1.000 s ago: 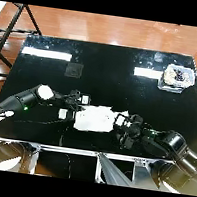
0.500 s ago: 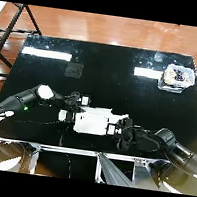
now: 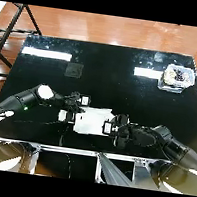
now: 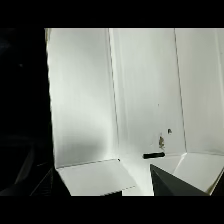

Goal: Fold the box and place the chain.

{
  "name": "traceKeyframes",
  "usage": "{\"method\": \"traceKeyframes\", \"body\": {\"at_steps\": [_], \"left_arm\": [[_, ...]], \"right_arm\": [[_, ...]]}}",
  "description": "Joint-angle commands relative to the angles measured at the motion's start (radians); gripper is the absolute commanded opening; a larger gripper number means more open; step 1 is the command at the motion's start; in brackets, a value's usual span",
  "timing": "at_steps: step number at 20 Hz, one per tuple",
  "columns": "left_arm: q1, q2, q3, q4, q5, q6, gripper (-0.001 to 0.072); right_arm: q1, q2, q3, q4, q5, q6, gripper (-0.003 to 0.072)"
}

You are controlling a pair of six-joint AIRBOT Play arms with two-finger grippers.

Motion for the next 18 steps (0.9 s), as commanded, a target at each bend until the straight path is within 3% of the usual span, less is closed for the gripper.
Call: {"method": "traceKeyframes", "body": {"at_steps": [1, 18], "left_arm": [[-0.001, 0.000, 0.001, 0.000, 0.000, 0.000, 0.0023], [-0.001, 0.000, 0.001, 0.000, 0.002, 0.000, 0.0022]], "right_arm": [[0.000, -0.026, 0.012, 0.014, 0.010, -0.013, 0.0705], [-0.136, -0.027, 0.119, 0.019, -0.042, 0.117, 0.0706]]}}
